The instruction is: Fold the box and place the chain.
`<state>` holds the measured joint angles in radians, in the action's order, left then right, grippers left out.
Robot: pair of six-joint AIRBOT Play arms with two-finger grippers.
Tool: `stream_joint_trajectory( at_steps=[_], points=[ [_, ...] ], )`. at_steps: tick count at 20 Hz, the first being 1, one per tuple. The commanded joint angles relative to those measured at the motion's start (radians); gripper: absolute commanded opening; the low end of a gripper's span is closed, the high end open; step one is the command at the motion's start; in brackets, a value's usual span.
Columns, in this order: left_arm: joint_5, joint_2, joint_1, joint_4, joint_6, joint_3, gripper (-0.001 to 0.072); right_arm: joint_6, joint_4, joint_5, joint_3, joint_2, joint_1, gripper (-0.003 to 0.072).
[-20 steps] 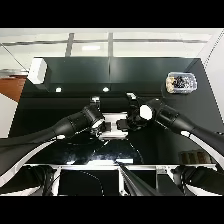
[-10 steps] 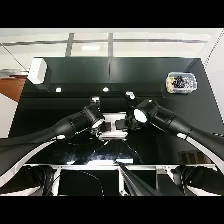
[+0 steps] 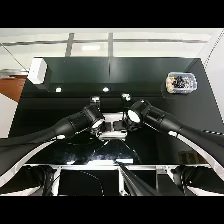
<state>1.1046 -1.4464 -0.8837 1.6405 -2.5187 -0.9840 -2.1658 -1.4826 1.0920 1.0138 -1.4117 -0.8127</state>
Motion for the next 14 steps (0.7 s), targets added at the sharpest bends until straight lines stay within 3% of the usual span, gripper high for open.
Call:
stream_joint_trajectory(
  at_steps=[1, 14],
  points=[
    [0.0, -0.001, 0.0, 0.0, 0.0, 0.0, 0.0031, -0.001, -0.011, 0.003, 0.003, -0.016, -0.002, 0.0229],
    [0.0, -0.001, 0.0, 0.0, 0.0, 0.0, 0.0031, -0.042, -0.015, -0.029, 0.003, -0.032, -0.002, 0.0228]
  ],
)
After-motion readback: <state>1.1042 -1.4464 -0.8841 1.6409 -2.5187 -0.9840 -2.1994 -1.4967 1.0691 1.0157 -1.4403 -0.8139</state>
